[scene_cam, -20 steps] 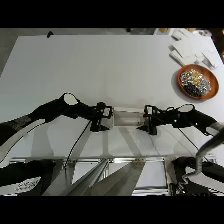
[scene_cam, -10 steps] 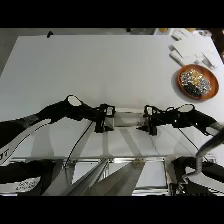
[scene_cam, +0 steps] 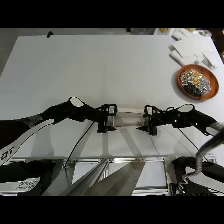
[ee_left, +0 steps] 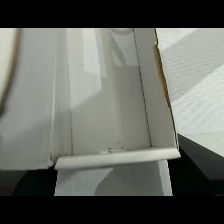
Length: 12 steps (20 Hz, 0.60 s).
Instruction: Fold the box and place the chain.
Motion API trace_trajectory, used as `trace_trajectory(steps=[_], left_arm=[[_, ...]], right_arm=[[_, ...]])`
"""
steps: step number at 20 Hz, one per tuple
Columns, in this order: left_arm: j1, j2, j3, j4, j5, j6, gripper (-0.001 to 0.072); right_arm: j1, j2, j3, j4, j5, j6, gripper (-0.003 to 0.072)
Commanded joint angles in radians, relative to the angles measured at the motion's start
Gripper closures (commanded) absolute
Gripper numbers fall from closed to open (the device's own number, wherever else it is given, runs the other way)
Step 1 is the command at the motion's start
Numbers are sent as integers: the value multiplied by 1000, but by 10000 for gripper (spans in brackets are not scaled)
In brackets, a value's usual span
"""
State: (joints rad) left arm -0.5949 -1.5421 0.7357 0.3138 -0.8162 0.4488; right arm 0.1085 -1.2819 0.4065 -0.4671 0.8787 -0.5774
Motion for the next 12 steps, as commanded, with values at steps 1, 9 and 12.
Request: trace_trajectory(steps=[1,9,12], left_arm=[[-6,-7,1,-10,8,-3,13],[-5,-7,1,-6,12,-4,568],[-6,-7,1,-7,11,-3,568]], right_arm=[[0,0,0,0,0,0,268],[0,0,0,0,0,0,268],[0,0,0,0,0,0,268]])
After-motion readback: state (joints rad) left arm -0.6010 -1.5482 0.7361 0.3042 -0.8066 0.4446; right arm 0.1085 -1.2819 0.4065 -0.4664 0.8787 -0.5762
